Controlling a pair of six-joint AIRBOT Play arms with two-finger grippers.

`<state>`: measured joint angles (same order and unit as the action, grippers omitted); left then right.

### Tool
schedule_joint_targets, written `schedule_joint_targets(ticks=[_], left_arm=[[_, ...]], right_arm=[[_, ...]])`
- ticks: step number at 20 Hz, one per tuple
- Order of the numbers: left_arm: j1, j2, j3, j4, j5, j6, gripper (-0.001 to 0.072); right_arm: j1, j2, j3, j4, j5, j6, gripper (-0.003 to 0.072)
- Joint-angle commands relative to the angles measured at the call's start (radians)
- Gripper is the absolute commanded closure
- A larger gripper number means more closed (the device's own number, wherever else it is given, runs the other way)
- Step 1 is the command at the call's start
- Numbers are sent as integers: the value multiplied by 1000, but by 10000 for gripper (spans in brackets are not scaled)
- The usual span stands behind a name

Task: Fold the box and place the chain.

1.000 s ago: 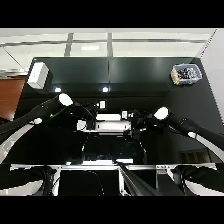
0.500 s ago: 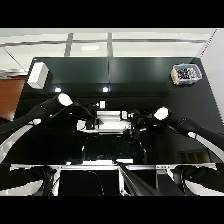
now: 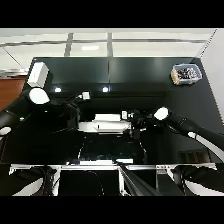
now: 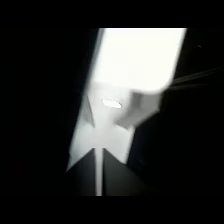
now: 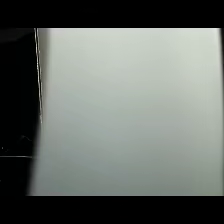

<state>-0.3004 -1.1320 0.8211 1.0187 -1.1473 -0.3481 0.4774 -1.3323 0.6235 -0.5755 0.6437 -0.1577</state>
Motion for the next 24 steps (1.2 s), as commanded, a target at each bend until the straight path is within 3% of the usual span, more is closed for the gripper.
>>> schedule_joint_targets(ticks=[1, 4, 8, 10, 16, 20, 24], left_arm=[[58, 51, -9, -65, -217, -158, 683], [43, 51, -93, -348, -159, -157, 683], [-27, 46, -249, -639, 251, -152, 682], [-47, 31, -248, -666, 363, -149, 682], [-48, -99, -132, -606, 494, -100, 683], [-48, -223, -67, -424, 452, -188, 683], [-48, -303, -62, -407, 402, -203, 683]], right_arm=[[1, -1, 0, 2, 0, 1, 523], [1, -1, 0, 2, 0, 0, 523], [1, -1, 0, 2, 0, 0, 523], [1, -1, 0, 2, 0, 0, 523], [1, -1, 0, 2, 0, 0, 523], [1, -1, 0, 2, 0, 0, 523], [1, -1, 0, 2, 0, 0, 523]])
